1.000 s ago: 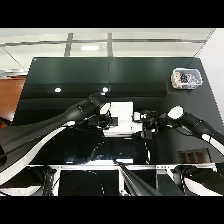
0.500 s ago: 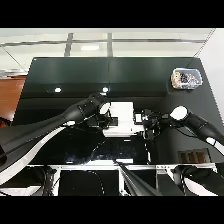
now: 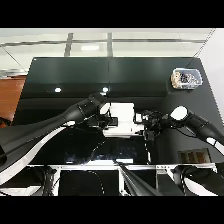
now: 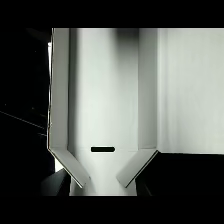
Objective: Fold the box and place the chain.
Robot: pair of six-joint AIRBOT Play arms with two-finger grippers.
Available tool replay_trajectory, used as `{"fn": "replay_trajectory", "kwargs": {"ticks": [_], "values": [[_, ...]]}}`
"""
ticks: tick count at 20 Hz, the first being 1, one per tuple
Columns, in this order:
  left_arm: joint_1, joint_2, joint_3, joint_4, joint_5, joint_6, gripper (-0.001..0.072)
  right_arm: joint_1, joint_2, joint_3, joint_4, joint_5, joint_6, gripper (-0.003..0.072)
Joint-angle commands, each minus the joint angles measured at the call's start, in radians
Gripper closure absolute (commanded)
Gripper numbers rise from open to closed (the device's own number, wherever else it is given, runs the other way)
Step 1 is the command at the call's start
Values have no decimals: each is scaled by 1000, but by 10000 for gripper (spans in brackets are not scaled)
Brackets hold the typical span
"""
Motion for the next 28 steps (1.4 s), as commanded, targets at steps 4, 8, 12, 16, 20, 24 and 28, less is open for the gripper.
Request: {"fn": "replay_trajectory", "kwargs": {"ticks": [4,8,12,16,20,24,28], "values": [[1,1,0,-3,3,-2,680,1,0,0,8,8,50,444],[1,1,0,-3,3,-2,680,10,-1,0,77,-15,48,443],[1,1,0,-3,2,-2,680,50,-20,0,122,-62,45,443],[1,1,0,-3,2,-2,680,86,-47,0,134,-95,45,443],[1,1,0,-4,2,-2,680,100,-71,0,168,-126,32,443],[1,1,0,-3,2,-2,680,100,-73,0,173,-146,29,444],[1,1,0,-3,2,-2,680,100,-73,0,173,-143,29,443]]}}
